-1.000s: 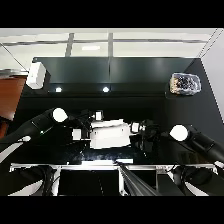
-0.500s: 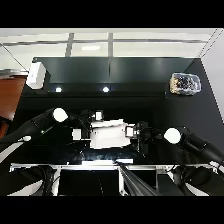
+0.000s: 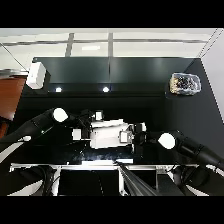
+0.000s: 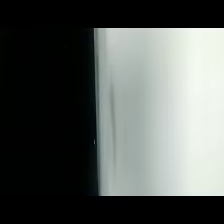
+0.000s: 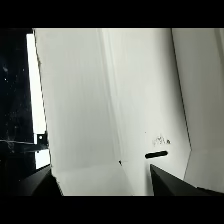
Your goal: Fold the box and place the chain.
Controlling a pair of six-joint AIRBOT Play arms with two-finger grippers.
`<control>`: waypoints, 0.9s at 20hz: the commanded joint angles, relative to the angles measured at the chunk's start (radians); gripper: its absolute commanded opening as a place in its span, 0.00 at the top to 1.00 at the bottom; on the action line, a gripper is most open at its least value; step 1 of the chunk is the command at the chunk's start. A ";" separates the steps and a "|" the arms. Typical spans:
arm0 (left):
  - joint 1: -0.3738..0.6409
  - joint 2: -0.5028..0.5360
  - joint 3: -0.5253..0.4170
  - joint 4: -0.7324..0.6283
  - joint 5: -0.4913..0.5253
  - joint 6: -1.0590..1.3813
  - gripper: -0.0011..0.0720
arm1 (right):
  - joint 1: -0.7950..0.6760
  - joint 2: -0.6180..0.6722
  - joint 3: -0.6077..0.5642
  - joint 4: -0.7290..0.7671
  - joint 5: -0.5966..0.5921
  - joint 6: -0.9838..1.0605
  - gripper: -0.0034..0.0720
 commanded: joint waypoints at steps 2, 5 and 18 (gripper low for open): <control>0.001 -0.001 0.000 0.000 0.000 0.000 0.95 | 0.020 -0.001 0.003 0.044 -0.040 0.041 0.03; 0.001 -0.001 0.000 0.000 0.000 0.000 0.95 | 0.020 -0.001 0.006 0.065 -0.042 0.042 0.03; 0.001 -0.001 0.000 0.000 0.000 0.000 0.95 | -0.004 -0.001 0.023 0.049 -0.143 -0.038 0.02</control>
